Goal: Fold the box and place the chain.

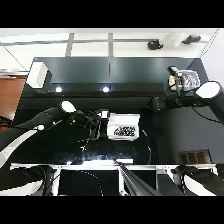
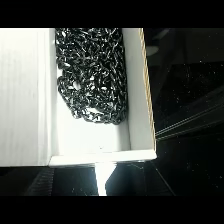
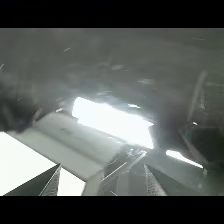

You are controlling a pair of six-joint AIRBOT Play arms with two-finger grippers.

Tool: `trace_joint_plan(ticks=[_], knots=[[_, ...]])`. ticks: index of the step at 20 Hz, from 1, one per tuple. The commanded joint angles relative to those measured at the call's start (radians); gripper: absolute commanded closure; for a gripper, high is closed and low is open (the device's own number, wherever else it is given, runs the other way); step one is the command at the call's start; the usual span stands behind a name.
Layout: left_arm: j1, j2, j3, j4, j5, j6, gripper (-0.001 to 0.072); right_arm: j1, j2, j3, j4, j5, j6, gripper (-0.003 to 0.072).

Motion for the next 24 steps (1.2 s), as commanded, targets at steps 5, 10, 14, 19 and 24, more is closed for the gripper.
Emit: trace_joint_plan(ticks=[5, 10, 14, 19, 24], knots=[[-0.001, 0.0, 0.0, 0.001, 0.0, 0.0, 0.0308, 0.048, -0.075, 0.005, 0.254, 0.011, -0.401, 0.0069], [-0.001, 0.0, 0.0, 0.001, 0.0, 0.0, 0.0308, 0.059, -0.075, 0.005, 0.212, 0.036, -0.609, 0.0069], [-0.001, 0.0, 0.0, 0.001, 0.0, 0.0, 0.0307, 0.059, -0.074, 0.017, 0.175, 0.2, -0.806, 0.0069], [-0.001, 0.0, 0.0, 0.002, 0.0, 0.0, 0.0307, 0.079, -0.068, 0.017, 0.169, 0.23, -0.806, 0.0069], [-0.001, 0.0, 0.0, 0.002, 0.0, 0.0, 0.0307, 0.168, -0.044, 0.017, 0.159, 0.2, -0.816, 0.0069]])
